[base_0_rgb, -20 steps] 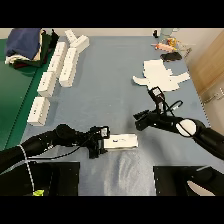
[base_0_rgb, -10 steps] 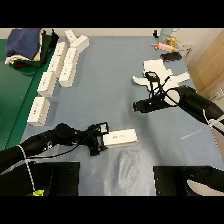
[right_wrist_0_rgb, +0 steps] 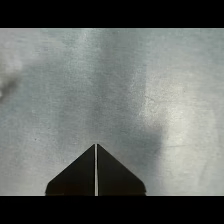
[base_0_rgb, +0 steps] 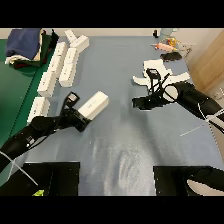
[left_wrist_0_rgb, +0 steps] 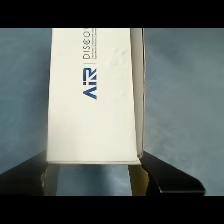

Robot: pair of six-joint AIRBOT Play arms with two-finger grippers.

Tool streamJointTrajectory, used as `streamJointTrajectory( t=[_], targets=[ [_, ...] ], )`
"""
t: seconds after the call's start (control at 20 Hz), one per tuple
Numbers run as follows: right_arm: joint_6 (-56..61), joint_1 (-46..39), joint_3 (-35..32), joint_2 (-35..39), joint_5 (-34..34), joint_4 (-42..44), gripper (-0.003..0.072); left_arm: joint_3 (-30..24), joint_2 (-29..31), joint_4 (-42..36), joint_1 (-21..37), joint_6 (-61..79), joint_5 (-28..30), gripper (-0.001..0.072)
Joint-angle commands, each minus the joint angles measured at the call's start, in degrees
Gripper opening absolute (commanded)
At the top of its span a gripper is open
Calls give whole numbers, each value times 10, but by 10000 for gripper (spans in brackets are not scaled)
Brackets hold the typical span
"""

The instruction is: Fold the box.

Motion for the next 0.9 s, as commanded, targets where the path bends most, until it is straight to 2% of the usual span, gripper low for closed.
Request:
streamJointTrajectory(
  t=[0.0,0.15,0.3,0.6,0.85],
  targets=[
    [3,0,1,0,1,0,26,0,32,166,129,-157,-26,523],
    [3,0,1,0,1,0,26,0,33,212,216,-212,-33,523],
    [3,0,1,0,1,0,26,0,33,212,259,-210,-30,523],
    [3,0,1,0,1,0,26,4,-6,207,261,-207,7,523],
    [3,0,1,0,1,0,25,50,-78,171,261,-209,30,523]
  ],
)
